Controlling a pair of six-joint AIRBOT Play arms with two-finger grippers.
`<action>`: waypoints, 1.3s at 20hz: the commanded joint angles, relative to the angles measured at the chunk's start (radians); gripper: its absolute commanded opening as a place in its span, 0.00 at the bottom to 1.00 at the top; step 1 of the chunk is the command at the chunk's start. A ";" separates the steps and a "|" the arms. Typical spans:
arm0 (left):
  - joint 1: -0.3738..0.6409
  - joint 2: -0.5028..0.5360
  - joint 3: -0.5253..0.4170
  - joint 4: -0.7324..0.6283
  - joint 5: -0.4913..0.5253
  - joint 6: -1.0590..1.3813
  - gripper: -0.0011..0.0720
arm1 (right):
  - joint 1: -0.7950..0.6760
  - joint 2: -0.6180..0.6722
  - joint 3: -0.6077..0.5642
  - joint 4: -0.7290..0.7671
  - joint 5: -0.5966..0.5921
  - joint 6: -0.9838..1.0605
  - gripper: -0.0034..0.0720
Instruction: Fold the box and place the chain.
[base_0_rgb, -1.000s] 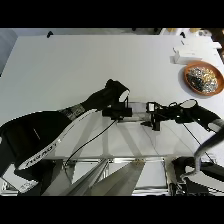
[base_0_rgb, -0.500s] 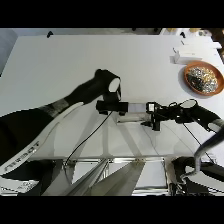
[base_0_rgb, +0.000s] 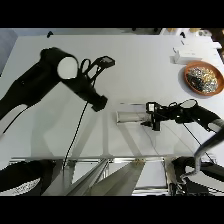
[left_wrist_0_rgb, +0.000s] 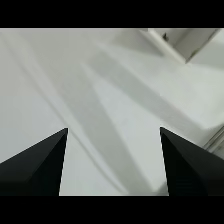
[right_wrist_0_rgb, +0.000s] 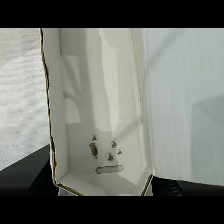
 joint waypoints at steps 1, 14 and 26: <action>0.074 0.080 -0.249 -0.174 0.152 0.690 0.88 | 0.000 0.001 0.001 0.000 0.000 0.000 0.59; 0.088 -0.197 -0.442 -0.800 0.524 1.509 0.98 | 0.000 0.001 0.001 0.000 0.000 0.000 0.59; 0.025 -0.239 -0.442 -0.873 0.581 1.533 0.98 | 0.000 0.001 0.001 0.000 0.000 0.000 0.59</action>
